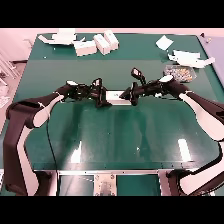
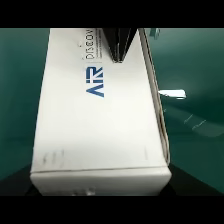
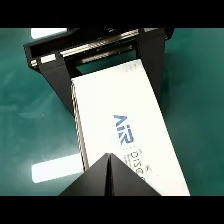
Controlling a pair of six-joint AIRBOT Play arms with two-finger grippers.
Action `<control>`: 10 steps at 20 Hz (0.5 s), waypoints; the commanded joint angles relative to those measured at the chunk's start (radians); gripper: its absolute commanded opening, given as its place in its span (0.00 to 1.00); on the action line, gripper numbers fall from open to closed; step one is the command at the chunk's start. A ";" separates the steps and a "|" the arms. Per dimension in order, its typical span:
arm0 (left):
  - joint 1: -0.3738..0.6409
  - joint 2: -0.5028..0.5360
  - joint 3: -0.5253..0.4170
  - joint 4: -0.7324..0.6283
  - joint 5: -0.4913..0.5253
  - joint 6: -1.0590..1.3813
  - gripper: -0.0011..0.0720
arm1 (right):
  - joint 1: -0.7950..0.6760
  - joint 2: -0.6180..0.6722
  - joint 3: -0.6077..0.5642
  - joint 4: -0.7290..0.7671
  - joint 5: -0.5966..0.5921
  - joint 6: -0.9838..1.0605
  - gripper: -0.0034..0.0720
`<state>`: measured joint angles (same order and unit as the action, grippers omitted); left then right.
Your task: Fold the box and place the chain.
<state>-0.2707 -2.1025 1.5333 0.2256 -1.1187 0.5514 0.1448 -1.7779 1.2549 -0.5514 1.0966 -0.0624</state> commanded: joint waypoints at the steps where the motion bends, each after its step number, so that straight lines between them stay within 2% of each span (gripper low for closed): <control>1: -0.001 0.000 0.001 -0.002 0.003 0.000 0.40 | 0.018 -0.001 0.003 -0.087 -0.034 0.029 0.05; 4: -0.001 0.001 0.001 -0.002 0.003 0.000 0.40 | 0.018 0.056 0.003 -0.022 -0.031 0.028 0.05; 7: -0.001 0.000 0.001 -0.002 0.003 0.000 0.40 | 0.018 0.164 0.003 0.014 -0.030 0.038 0.05; 10: -0.001 0.000 0.001 -0.002 0.003 0.000 0.40 | 0.018 0.286 0.003 0.020 -0.031 0.132 0.05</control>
<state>-0.2699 -2.1025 1.5337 0.2199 -1.1107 0.5503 0.1616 -1.5875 1.2568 -0.5613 1.0641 -0.0010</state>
